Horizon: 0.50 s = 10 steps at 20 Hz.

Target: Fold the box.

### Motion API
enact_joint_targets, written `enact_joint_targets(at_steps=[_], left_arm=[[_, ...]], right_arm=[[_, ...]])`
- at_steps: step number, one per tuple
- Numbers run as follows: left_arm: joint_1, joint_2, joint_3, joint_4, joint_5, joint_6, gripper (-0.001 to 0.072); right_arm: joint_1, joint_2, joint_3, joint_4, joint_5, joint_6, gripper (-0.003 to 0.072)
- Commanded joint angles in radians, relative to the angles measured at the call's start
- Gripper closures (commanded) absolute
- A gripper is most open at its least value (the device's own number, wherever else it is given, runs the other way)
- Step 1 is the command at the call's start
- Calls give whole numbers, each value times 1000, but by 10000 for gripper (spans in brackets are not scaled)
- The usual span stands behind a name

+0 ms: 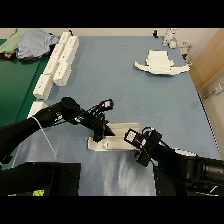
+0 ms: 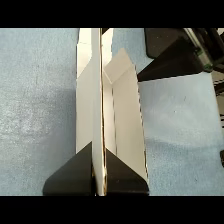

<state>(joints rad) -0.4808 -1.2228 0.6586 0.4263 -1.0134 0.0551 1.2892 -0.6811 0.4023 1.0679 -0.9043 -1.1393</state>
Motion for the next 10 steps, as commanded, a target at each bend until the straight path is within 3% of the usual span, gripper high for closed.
enact_joint_targets(at_steps=[1,6,10], left_arm=[[0,0,0,0,0,0,694],[0,0,0,0,0,0,694],[0,0,0,0,0,0,694]], right_arm=[[-72,34,-10,93,61,-163,-19],[-361,47,-16,542,151,-827,-19],[-618,32,-16,944,91,-1378,-19]])
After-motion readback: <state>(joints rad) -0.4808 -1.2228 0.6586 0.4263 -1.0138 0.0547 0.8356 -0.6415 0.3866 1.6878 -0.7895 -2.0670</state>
